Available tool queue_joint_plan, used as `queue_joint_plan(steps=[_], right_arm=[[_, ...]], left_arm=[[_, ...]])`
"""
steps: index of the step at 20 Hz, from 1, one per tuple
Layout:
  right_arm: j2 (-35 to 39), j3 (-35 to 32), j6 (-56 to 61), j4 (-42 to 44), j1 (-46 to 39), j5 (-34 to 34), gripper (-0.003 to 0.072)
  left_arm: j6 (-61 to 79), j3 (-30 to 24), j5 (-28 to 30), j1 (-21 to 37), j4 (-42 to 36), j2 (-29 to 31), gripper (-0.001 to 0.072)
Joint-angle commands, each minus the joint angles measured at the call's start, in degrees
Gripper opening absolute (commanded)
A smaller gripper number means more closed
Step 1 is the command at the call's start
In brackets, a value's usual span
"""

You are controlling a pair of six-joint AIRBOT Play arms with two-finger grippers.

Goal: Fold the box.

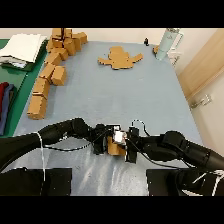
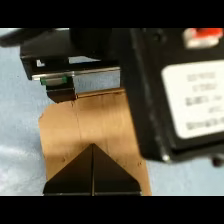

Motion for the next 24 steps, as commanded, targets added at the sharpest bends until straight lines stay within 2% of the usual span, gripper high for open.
queue_joint_plan(steps=[1,5,12,14,16,17,18,19,20,24], right_arm=[[2.3,0.3,1.1,-5.3,0.7,0.9,0.0007],[5.8,0.0,5.5,-8.9,1.2,0.8,0.0006],[6.4,-3.2,33.4,-41.0,16.3,0.9,0.0006],[6.0,-4.3,39.0,-46.5,20.2,0.9,0.0006],[5.2,-4.7,40.1,-47.6,22.5,0.9,0.0011],[4.7,-4.7,40.1,-47.5,22.8,0.9,0.0027],[4.1,-4.7,40.1,-47.5,22.9,1.0,0.0148],[3.5,-4.7,40.1,-47.5,22.9,1.2,0.0316],[3.1,-4.7,40.0,-47.5,22.9,1.3,0.0369],[1.9,-4.7,40.0,-49.5,22.8,1.4,0.0368]], left_arm=[[0.0,0.0,0.0,0.0,0.0,0.0,0.0513],[0.0,0.0,0.0,0.0,0.0,0.0,0.0513],[0.0,0.0,0.0,0.0,0.0,0.0,0.0513],[0.0,0.0,0.0,0.0,0.0,0.0,0.0513],[0.0,0.0,0.0,0.0,0.0,0.0,0.0513],[0.0,0.0,0.0,0.0,0.0,0.0,0.0513],[0.0,0.0,0.0,0.0,0.0,0.0,0.0513],[0.0,0.0,0.0,0.0,0.0,0.0,0.0513],[0.0,0.0,0.0,0.0,0.0,0.0,0.0513],[0.0,0.0,0.0,0.0,0.0,0.0,0.0513]])
